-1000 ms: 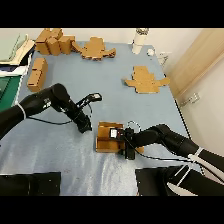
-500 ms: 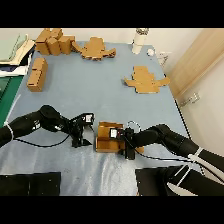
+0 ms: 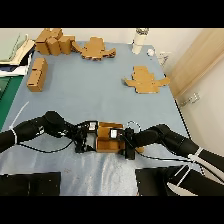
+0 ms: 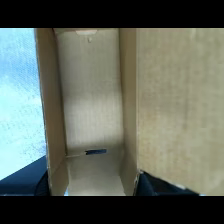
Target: Fold the box.
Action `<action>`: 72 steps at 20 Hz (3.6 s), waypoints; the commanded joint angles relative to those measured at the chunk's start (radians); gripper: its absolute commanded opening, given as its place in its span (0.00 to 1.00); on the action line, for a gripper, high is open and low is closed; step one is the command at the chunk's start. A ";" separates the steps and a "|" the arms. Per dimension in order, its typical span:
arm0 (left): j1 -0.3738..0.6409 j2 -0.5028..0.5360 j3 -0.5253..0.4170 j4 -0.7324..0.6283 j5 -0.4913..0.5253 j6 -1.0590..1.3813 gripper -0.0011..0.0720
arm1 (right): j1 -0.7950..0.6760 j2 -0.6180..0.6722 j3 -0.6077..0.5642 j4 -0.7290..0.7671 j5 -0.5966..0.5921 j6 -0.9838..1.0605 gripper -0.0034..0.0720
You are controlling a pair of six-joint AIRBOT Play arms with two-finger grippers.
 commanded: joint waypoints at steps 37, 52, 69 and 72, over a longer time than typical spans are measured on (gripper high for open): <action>-0.106 -0.026 0.003 0.028 0.113 -0.099 0.74 | 0.000 0.000 0.000 0.002 0.000 0.003 0.72; -0.106 -0.026 0.003 0.028 0.113 -0.099 0.74 | 0.000 0.009 0.005 0.031 -0.023 0.011 0.89; -0.106 -0.026 0.003 0.028 0.113 -0.099 0.74 | -0.002 0.399 0.070 -0.168 -0.333 0.621 0.99; -0.106 -0.026 0.003 0.028 0.113 -0.099 0.74 | 0.000 0.444 0.070 -0.061 -0.445 0.687 0.99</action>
